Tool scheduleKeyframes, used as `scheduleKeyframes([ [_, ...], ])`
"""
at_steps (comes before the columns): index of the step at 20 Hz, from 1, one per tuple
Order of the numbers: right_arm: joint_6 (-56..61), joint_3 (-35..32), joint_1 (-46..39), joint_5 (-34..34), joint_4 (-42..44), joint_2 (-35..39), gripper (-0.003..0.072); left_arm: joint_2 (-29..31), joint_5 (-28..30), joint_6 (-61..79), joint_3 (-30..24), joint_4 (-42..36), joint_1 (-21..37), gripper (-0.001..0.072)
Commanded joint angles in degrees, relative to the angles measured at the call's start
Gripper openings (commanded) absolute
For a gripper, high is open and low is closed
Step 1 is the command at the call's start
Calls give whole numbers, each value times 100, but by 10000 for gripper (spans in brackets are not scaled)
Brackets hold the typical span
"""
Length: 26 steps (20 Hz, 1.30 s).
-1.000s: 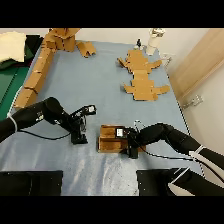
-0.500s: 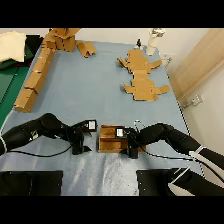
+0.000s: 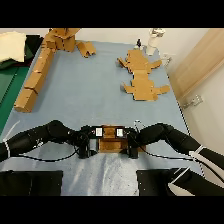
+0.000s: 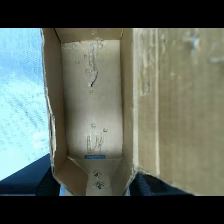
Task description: Fold the box.
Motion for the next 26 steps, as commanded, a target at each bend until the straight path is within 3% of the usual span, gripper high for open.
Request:
scheduleKeyframes([
  [1, 2, 2, 2, 0, 2, 4, 504, -13, -138, 9, -2, -48, -129, 697],
  [19, 2, 2, 2, 0, 2, 4, 504, -236, 151, 24, 55, -125, 122, 697],
  [26, 2, 2, 2, 0, 2, 4, 504, -249, -9, 31, 136, -345, -59, 697],
])
